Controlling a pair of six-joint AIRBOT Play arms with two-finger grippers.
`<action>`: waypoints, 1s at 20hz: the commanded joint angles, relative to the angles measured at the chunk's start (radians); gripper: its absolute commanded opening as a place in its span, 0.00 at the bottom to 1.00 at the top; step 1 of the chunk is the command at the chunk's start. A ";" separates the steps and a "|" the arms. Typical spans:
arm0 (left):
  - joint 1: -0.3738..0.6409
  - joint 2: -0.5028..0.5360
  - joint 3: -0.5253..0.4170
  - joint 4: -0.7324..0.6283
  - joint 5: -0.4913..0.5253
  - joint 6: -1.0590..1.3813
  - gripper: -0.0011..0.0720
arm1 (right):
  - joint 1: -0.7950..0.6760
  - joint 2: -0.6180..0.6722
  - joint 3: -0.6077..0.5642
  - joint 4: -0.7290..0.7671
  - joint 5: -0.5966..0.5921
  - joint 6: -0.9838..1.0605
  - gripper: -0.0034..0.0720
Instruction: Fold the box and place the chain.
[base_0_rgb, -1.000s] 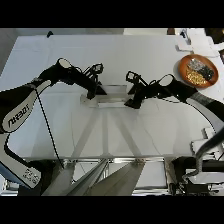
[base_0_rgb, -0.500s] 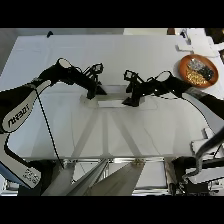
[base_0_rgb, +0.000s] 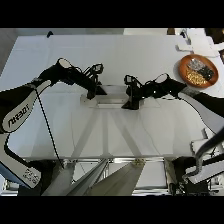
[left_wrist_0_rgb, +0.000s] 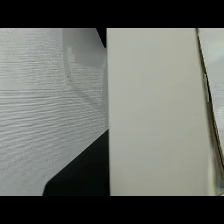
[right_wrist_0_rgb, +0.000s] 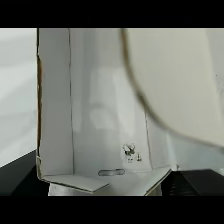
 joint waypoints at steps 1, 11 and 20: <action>0.000 -0.001 0.000 0.000 0.001 0.000 0.03 | -0.005 -0.019 0.001 0.015 0.019 -0.035 0.95; 0.000 -0.001 0.000 0.000 0.001 0.000 0.03 | -0.005 -0.035 0.001 0.070 0.018 -0.028 0.95; 0.000 -0.001 0.000 0.000 0.001 0.000 0.03 | -0.005 -0.035 0.001 0.071 0.018 -0.029 0.95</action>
